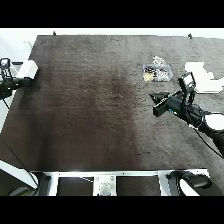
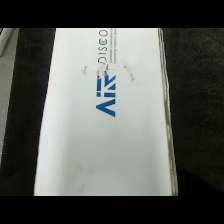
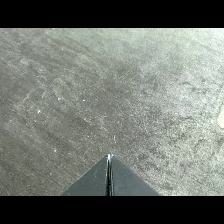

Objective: Fold the box and place the chain.

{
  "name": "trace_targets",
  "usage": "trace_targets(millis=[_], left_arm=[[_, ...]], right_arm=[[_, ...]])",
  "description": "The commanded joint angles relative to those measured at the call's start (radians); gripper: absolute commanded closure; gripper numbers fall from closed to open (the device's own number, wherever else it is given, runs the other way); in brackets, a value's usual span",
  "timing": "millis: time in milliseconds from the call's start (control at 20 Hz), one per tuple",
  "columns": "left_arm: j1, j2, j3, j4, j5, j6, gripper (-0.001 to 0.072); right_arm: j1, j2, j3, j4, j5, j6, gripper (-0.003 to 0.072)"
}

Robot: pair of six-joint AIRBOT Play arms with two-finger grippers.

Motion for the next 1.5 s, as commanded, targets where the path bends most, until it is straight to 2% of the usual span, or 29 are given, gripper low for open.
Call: trace_targets(millis=[0,250,400,500,550,750,800,850,900,950,1000,1050,1100,1150,1200,1300,1450], left_arm=[[0.000,-0.002,0.001,-0.020,0.006,0.023,0.0002],[0.000,-0.001,0.001,-0.019,0.018,0.023,-0.0003],[0.000,0.018,0.001,-0.018,0.015,0.016,-0.0001],[0.000,0.050,0.003,-0.018,0.012,0.016,-0.0002],[0.000,0.069,0.004,-0.014,0.003,0.017,-0.0002],[0.000,0.180,0.004,-0.002,-0.115,0.017,0.0002],[0.000,0.219,0.004,-0.002,-0.158,0.017,0.0084],[0.000,0.258,0.004,0.003,-0.199,0.019,0.0332],[0.000,0.301,0.003,0.005,-0.255,0.043,0.0617],[0.000,0.337,0.003,-0.001,-0.312,0.074,0.0691],[0.000,0.374,0.002,-0.021,-0.370,0.077,0.0693],[-0.001,0.408,-0.009,-0.066,-0.423,0.084,0.0694],[-0.002,0.446,-0.038,-0.130,-0.467,0.108,0.0696],[-0.006,0.493,-0.091,-0.203,-0.477,0.157,0.0697],[-0.014,0.562,-0.173,-0.264,-0.443,0.220,0.0697],[-0.023,0.721,-0.373,-0.366,-0.321,0.340,0.0697],[-0.023,0.933,-0.653,-0.466,-0.251,0.472,0.0697]], right_arm=[[0.000,0.000,0.000,0.000,-0.006,0.000,0.0674],[0.000,0.000,0.000,0.050,-0.081,-0.001,0.0673],[0.000,0.000,0.000,0.050,-0.085,-0.001,0.0665],[0.000,0.000,0.000,0.050,-0.086,-0.001,0.0433],[0.000,0.000,0.000,0.050,-0.086,-0.001,0.0395],[0.000,0.005,0.002,0.050,-0.086,-0.001,0.0394],[0.000,0.009,0.003,0.049,-0.086,-0.001,0.0394],[0.000,0.016,0.005,0.049,-0.087,-0.001,0.0397],[0.000,0.021,0.005,0.049,-0.087,-0.001,0.0433],[0.000,0.026,0.005,0.049,-0.087,-0.001,0.0518],[0.000,0.027,0.005,0.050,-0.087,0.000,0.0576],[0.000,0.027,0.005,0.050,-0.087,0.000,0.0581],[0.000,0.027,0.005,0.050,-0.086,0.000,0.0673],[0.000,0.028,0.004,0.053,-0.086,0.003,0.0673],[0.000,0.031,0.003,0.053,-0.086,0.021,0.0673],[0.000,0.038,0.003,0.052,-0.086,0.045,0.0673],[0.000,0.071,0.003,0.049,-0.086,0.064,0.0675]])
